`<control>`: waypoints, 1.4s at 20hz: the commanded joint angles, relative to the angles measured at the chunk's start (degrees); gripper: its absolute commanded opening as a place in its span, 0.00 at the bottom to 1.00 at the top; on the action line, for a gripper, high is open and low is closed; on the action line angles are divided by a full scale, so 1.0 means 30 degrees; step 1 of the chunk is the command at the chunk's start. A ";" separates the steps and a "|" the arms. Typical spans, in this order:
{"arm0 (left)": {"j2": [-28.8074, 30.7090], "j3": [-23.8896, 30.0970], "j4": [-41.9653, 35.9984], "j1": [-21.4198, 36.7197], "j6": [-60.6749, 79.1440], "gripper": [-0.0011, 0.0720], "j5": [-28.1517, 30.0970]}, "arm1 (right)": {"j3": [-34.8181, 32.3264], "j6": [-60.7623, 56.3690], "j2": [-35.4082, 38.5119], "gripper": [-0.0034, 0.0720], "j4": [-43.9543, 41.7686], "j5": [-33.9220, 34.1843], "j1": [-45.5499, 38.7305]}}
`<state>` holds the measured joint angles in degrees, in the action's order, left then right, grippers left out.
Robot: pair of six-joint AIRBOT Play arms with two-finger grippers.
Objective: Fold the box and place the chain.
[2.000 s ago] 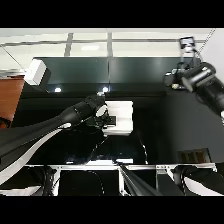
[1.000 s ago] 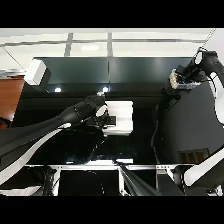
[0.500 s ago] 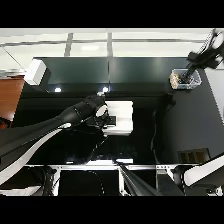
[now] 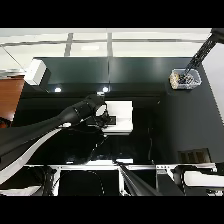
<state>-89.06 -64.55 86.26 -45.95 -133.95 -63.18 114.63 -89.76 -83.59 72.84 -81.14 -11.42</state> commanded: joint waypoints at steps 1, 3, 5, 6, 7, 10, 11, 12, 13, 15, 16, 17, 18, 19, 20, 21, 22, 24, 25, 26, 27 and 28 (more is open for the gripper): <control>0.0000 -0.0015 0.0015 0.0117 0.0000 0.05 0.0029 | -0.1676 0.1348 0.2958 0.05 -0.4073 -0.1566 0.0189; 0.0000 -0.0015 0.0022 0.0117 -0.0007 0.05 0.0058 | -0.3614 0.3220 0.4736 0.05 -0.6178 -0.2535 0.0452; 0.0000 -0.0015 0.0022 0.0117 -0.0007 0.05 0.0029 | -0.5610 0.3854 0.6404 0.05 -0.6870 -0.2812 0.1224; 0.0000 -0.0015 0.0015 0.0117 -0.0007 0.05 0.0022 | -0.6492 0.3869 0.7053 0.06 -0.6878 -0.3075 0.1836; 0.0000 -0.0015 0.0007 0.0117 -0.0007 0.05 0.0029 | -0.7271 0.3869 0.7504 0.06 -0.6885 -0.3351 0.2543; 0.0000 -0.0015 0.0007 0.0117 0.0000 0.05 0.0029 | -0.9369 0.3861 0.7868 0.06 -0.6914 -0.4350 0.5289; 0.0000 -0.0015 0.0007 0.0117 0.0000 0.05 0.0029 | -1.0134 0.3854 0.7868 0.06 -0.6929 -0.4269 0.6331; 0.0000 -0.0015 0.0007 0.0117 0.0000 0.05 0.0029 | -1.0907 0.3781 0.7868 0.06 -0.6929 -0.3840 0.7351; 0.0000 -0.0015 0.0015 0.0117 -0.0007 0.05 0.0036 | -1.1591 0.3774 0.7861 0.06 -0.6929 -0.3133 0.8284; 0.0000 -0.0015 0.0015 0.0117 0.0000 0.05 0.0029 | -1.3012 0.3628 0.7847 0.06 -0.6943 -0.0721 0.9930; 0.0000 -0.0015 0.0015 0.0117 -0.0007 0.05 0.0029 | -1.3617 0.3519 0.7839 0.06 -0.6972 0.0634 1.0499; 0.0000 -0.0015 0.0015 0.0117 -0.0007 0.05 0.0029 | -1.4171 0.3315 0.7796 0.06 -0.7118 0.1843 1.0899; 0.0000 -0.0015 0.0007 0.0117 0.0000 0.05 0.0022 | -1.4732 0.3177 0.7679 0.06 -0.7584 0.2936 1.1183; 0.0000 -0.0015 0.0007 0.0117 0.0000 0.05 0.0015 | -1.5212 0.3045 0.7541 0.06 -0.7992 0.3708 1.1358; 0.0000 -0.0015 0.0015 0.0117 -0.0007 0.05 0.0000 | -1.5759 0.2914 0.7366 0.06 -0.8276 0.4379 1.1497; 0.0000 -0.0015 0.0015 0.0117 0.0000 0.05 -0.0029 | -1.6240 0.2841 0.7125 0.06 -0.8327 0.4758 1.1628; 0.0000 -0.0015 0.0015 0.0117 0.0000 0.05 -0.0036 | -1.6706 0.2798 0.6892 0.06 -0.8349 0.5034 1.1708; 0.0000 -0.0015 0.0015 0.0117 0.0000 0.05 -0.0036 | -1.7544 0.2776 0.6390 0.06 -0.8320 0.5450 1.1759; 0.0000 -0.0015 0.0015 0.0117 -0.0007 0.05 -0.0036 | -1.7770 0.2776 0.6091 0.06 -0.8320 0.5544 1.1759; 0.0000 -0.0015 0.0007 0.0117 -0.0007 0.05 -0.0029 | -1.7843 0.2776 0.5814 0.06 -0.8327 0.5581 1.1803; 0.0000 -0.0015 0.0015 0.0117 0.0000 0.05 -0.0029 | -1.7843 0.2769 0.5552 0.06 -0.8255 0.5632 1.1868; 0.0000 -0.0015 0.0015 0.0117 0.0000 0.05 -0.0029 | -1.7843 0.2761 0.5253 0.06 -0.8255 0.5668 1.1868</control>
